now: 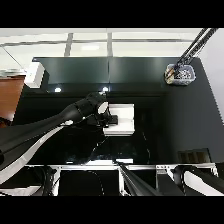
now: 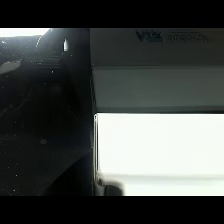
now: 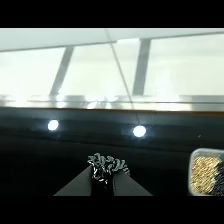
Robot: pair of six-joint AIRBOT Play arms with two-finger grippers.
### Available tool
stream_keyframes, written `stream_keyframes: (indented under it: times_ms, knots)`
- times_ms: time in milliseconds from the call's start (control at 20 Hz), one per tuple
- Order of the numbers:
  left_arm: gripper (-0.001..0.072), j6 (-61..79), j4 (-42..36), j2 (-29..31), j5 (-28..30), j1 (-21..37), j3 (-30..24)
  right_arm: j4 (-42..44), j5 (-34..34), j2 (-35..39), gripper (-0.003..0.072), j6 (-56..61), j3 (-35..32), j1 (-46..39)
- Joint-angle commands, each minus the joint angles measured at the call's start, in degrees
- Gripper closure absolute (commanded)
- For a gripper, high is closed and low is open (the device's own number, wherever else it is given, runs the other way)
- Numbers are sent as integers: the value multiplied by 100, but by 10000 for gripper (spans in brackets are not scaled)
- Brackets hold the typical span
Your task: Fold the box and place the chain.
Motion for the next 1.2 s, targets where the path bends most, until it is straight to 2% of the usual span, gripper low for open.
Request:
stream_keyframes:
  times_ms: [0,250,400,650,800,900,1050,1150]
  knots:
    - [686,2,0,0,0,4,2,203,197,732,681,-70,-649,216]
    - [686,2,2,0,-4,4,2,142,756,1335,681,-44,-1082,1202]
    - [685,2,2,0,-7,2,2,201,914,1368,680,42,-1110,1845]
    - [686,2,2,0,-15,2,2,251,1106,1360,680,245,-1305,2450]
    - [685,2,2,0,-22,4,2,640,837,1357,680,254,-1878,2763]
    - [686,2,2,0,-22,4,2,855,376,1357,680,251,-2439,2997]
    - [686,2,0,0,-26,2,2,868,-188,1357,679,254,-3305,3259]
    - [685,2,0,0,-31,2,2,866,-354,1357,679,251,-3604,3279]
